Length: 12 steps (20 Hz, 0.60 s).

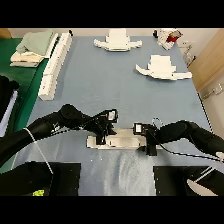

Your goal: Fold the box.

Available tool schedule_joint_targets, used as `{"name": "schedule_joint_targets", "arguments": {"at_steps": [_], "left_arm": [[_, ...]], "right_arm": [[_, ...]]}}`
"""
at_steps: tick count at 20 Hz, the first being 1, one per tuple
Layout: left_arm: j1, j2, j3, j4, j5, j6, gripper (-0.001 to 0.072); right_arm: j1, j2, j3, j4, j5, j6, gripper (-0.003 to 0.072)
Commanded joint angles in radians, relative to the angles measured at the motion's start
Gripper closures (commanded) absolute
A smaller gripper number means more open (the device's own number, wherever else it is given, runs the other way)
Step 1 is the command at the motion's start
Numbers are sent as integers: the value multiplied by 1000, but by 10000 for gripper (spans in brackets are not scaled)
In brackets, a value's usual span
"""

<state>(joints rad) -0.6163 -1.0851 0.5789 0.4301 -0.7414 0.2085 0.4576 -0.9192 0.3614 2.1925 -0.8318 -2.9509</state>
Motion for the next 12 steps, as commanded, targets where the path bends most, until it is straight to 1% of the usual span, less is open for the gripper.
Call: {"name": "schedule_joint_targets", "arguments": {"at_steps": [1,2,3,4,7,10,11,12], "left_arm": [[0,0,0,0,0,0,695],[0,0,0,0,0,0,695],[0,0,0,0,0,0,695],[0,0,0,0,0,0,695],[0,0,0,0,0,0,695],[0,0,0,0,0,0,695],[0,0,0,0,0,1,695],[0,0,0,0,0,1,695]], "right_arm": [[-1,31,0,3,-8,3,81],[-1,39,0,3,-8,10,69],[-1,41,-2,3,-8,11,-20],[-1,40,-4,3,-6,11,-34],[-1,40,-6,3,-5,11,-34],[-1,33,-21,3,15,10,-9],[-1,33,-28,3,22,5,60],[-1,33,-31,3,23,-2,106]]}}
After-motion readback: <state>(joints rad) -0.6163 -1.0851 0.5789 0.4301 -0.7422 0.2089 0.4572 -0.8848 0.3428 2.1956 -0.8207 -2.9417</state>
